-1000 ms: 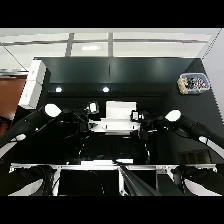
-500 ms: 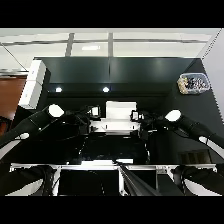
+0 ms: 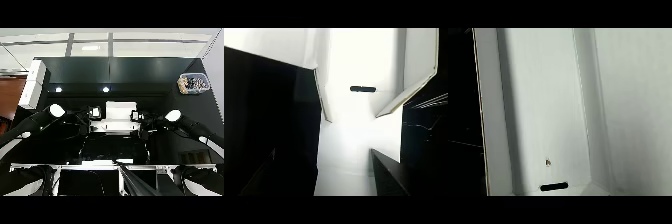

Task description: Fold the box and place the chain.

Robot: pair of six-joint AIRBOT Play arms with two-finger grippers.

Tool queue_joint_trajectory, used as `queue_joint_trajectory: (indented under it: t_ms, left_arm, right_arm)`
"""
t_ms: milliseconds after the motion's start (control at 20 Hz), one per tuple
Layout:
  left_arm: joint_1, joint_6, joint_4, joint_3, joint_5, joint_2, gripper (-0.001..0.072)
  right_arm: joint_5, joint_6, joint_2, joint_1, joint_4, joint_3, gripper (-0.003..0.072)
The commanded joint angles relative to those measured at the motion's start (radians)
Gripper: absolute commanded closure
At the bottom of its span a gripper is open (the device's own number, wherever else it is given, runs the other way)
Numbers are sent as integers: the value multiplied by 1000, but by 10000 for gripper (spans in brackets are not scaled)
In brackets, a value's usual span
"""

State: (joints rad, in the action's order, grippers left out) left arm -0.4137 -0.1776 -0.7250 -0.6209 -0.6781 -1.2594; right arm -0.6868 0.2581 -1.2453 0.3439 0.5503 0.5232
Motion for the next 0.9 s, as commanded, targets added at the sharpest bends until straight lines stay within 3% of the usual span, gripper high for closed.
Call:
queue_joint_trajectory:
  t_ms: [0,250,350,500,650,850]
  left_arm:
    - [-4,-2,8,-26,-88,-1,16]
    - [-4,-2,57,-41,-187,-1,38]
    - [-4,-1,69,-41,-188,-1,148]
    - [-4,-2,173,-41,-183,-3,159]
    - [-16,-2,163,-41,-167,-3,321]
    - [-54,-1,156,-41,-121,-4,321]
  right_arm:
    - [0,0,0,0,0,1,205]
    - [0,0,0,0,0,1,206]
    - [0,0,0,0,0,1,206]
    - [0,0,0,0,0,1,206]
    - [0,0,0,1,0,1,206]
    - [2,0,0,3,2,1,206]
